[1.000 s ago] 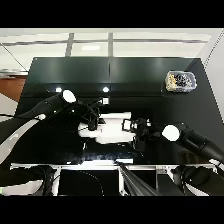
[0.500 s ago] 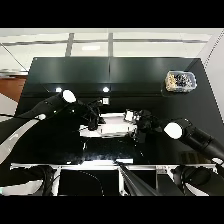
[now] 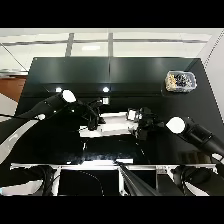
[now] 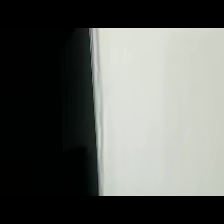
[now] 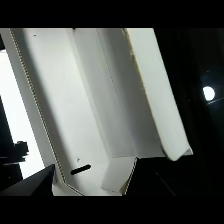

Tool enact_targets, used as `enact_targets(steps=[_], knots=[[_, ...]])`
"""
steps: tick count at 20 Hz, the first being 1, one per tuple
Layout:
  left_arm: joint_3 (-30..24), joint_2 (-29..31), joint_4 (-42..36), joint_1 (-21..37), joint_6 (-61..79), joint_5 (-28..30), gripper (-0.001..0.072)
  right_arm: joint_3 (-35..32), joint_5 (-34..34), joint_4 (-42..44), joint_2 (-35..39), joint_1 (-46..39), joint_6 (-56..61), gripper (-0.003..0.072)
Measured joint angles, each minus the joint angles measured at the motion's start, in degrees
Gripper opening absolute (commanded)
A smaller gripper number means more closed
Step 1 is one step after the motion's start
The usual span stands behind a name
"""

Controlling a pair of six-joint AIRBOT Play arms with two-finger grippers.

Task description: Fold the box and place the chain.

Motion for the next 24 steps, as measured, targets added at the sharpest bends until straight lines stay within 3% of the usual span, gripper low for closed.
enact_targets(steps=[7, 12, 24], knots=[[0.0, 0.1, 0.0, 0.0, 0.0, -0.1, 0.0031, 0.0, 2.6, 14.8, -4.8, -3.4, -15.7, 0.0698], [0.0, 0.1, 0.1, 0.0, 0.1, -0.3, 0.0031, 0.0, 5.6, 20.0, -8.2, -3.7, -20.2, 0.0697], [0.0, 0.1, -0.1, 0.0, 0.0, -0.3, 0.0031, -1.3, 7.9, 20.2, -10.6, -3.7, -22.9, 0.0696]])
